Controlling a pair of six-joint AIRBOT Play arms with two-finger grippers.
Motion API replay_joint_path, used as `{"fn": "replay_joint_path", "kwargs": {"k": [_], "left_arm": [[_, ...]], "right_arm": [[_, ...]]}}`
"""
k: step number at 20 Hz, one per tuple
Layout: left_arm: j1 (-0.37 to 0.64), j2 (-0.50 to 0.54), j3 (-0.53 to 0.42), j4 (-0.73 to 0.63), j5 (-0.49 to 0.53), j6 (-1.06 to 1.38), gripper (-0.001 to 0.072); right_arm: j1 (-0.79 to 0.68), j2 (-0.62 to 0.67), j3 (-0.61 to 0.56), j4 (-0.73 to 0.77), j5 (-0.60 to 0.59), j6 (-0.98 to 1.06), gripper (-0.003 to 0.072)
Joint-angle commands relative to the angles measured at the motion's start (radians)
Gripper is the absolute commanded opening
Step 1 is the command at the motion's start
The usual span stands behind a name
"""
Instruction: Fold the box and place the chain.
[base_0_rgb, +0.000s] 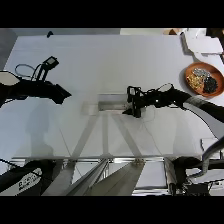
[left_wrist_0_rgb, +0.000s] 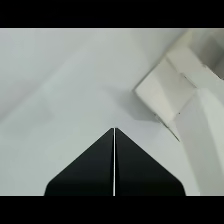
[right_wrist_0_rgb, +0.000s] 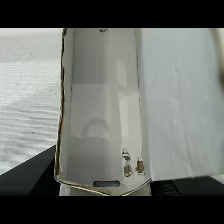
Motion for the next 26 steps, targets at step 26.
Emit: {"fn": "replay_joint_path", "kwargs": {"k": [26], "left_arm": [[-0.247,-0.206,-0.182,-0.315,0.230,-0.325,0.0003]], "right_arm": [[0.000,0.000,0.000,0.000,0.000,0.000,0.0466]]}}
